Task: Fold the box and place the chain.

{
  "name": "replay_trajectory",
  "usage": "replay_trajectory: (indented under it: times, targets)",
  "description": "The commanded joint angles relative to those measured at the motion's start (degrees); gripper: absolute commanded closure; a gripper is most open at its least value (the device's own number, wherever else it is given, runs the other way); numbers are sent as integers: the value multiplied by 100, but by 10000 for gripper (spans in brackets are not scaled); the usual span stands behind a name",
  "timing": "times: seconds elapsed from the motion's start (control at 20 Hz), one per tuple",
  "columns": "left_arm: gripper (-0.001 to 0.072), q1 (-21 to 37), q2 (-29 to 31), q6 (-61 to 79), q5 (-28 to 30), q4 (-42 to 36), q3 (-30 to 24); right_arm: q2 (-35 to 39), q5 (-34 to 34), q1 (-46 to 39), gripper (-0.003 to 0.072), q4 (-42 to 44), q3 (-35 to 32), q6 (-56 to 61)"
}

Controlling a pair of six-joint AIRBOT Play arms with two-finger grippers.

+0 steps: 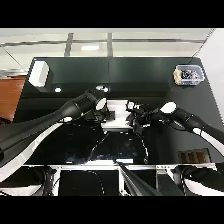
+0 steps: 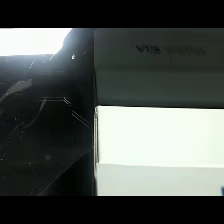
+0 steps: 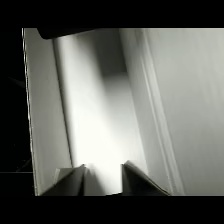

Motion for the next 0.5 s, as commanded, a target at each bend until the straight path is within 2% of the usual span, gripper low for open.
replay_trajectory:
  times: [0.0, 0.05, 0.1, 0.15, 0.2, 0.25, 0.3, 0.45]
  targets:
    - [681, 2, -2, -4, 2, -2, 7, -4, -13, 7, 481, 13, 0, 166]
    - [681, 2, -2, -4, 2, -2, 7, -4, -20, 7, 326, 15, 0, 188]
    - [681, 2, -2, -4, 2, -2, 7, -4, -4, 7, 259, 11, 0, 188]
    - [681, 2, -2, -4, 2, -2, 7, -4, 11, 7, 374, -2, 0, 188]
    - [681, 2, -2, -4, 2, -2, 7, 2, 37, 4, 567, -35, 0, 203]
    - [681, 2, -2, -4, 2, -2, 7, 22, 37, 4, 569, -39, 0, 299]
    - [681, 2, -2, -4, -2, -2, 7, 96, 44, -7, 673, -90, 7, 708]
    - [681, 2, -2, -4, -4, -2, 7, 625, 546, -275, 673, -1025, 177, 2879]
